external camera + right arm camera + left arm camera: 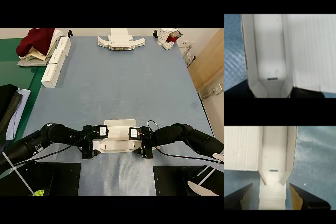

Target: Fold the box.

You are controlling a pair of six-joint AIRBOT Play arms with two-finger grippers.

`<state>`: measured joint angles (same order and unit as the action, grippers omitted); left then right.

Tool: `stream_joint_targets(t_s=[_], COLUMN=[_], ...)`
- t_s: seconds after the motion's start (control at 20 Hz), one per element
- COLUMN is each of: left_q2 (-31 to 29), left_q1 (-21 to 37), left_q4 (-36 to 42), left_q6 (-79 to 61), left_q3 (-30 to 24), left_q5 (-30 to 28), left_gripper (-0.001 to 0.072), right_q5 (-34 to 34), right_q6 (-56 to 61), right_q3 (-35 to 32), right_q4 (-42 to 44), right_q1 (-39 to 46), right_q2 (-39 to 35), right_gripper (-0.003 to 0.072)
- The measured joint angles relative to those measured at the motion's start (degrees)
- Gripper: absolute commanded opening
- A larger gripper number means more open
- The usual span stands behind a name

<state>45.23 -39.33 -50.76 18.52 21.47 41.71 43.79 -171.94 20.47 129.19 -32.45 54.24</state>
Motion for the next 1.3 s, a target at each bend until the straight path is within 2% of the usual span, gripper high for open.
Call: stream_joint_targets(t_s=[0.05,0.1,0.25,0.3,0.35,0.4,0.85,0.95,1.3], left_q2=[0.31,0.61,1.05,1.09,1.18,1.22,3.43,3.96,4.42], left_q1=[0.00,0.00,0.00,0.00,0.00,0.00,0.00,0.00,-1.09], left_q4=[0.74,1.42,2.67,3.10,3.61,4.17,10.38,11.63,13.31], left_q6=[-0.68,-1.16,-2.45,-2.95,-3.41,-4.04,-8.92,-9.62,-11.30], left_q3=[-0.04,-0.04,-0.07,-0.07,-0.07,-0.09,-0.09,-0.11,-0.11], left_q5=[-0.24,-0.35,-0.68,-0.68,-0.74,-0.83,-1.62,-2.56,-4.13], left_gripper=[0.0541,0.0455,0.0458,0.0374,0.0212,0.0165,0.0162,0.0040,0.0046], right_q5=[0.00,0.00,0.00,0.00,0.00,0.00,0.00,0.00,0.00], right_q6=[0.00,0.00,0.00,0.00,0.00,0.00,0.00,0.00,0.00], right_q3=[0.00,0.00,0.00,0.00,0.00,0.00,0.00,0.00,0.00], right_q4=[0.00,0.00,0.00,0.00,0.00,0.00,0.00,0.00,0.00], right_q1=[0.00,0.00,0.00,0.00,0.00,0.00,0.00,0.00,0.00], right_q2=[0.00,0.00,0.00,0.00,0.00,0.00,0.00,0.00,0.00], right_gripper=[0.0529,0.0529,0.0529,0.0529,0.0529,0.0529,0.0529,0.0529,0.0530])
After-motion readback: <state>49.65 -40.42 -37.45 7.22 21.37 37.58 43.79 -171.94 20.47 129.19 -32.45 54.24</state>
